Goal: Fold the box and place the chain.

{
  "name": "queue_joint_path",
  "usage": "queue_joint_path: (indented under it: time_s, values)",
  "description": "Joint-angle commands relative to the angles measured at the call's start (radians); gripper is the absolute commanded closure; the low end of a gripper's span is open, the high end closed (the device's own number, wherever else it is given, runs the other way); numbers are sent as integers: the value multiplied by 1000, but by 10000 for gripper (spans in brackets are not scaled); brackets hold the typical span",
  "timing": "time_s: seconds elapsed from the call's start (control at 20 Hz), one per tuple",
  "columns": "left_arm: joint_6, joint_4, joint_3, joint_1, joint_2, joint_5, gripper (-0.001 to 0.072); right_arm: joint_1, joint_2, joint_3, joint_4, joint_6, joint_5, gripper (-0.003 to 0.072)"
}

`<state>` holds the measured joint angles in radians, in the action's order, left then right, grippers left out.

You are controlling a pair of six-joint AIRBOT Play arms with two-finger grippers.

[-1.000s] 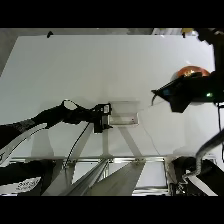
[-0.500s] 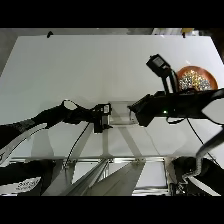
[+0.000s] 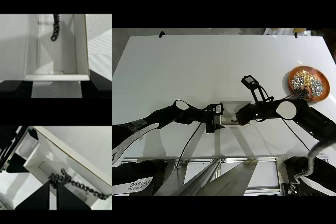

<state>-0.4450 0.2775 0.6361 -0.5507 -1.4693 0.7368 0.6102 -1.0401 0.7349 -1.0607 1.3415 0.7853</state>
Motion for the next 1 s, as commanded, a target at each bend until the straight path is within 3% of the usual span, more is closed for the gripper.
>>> queue_joint_path:
  time_s: [0.0,0.1,0.15,0.4,0.5,0.6,0.85,0.9,0.95]
  values:
    - [0,0,0,0,0,0,560,20,-29,-1,-1,-6,-2,635]
    - [0,0,0,0,0,0,560,19,-28,39,-16,-7,67,520]
    - [0,0,0,0,0,0,560,19,-28,83,-42,-7,126,507]
    - [0,0,0,0,0,0,560,-124,-28,338,-157,-6,417,528]
    - [0,0,0,0,0,0,560,-196,-28,378,-180,-6,438,543]
    - [0,0,0,0,0,0,560,-273,-32,380,-219,-5,423,678]
    - [0,0,0,0,0,0,560,-419,-117,370,-373,69,403,677]
    - [0,0,0,0,0,0,560,-440,-147,360,-374,68,409,636]
    - [0,0,0,0,0,0,560,-455,-179,352,-383,68,419,506]
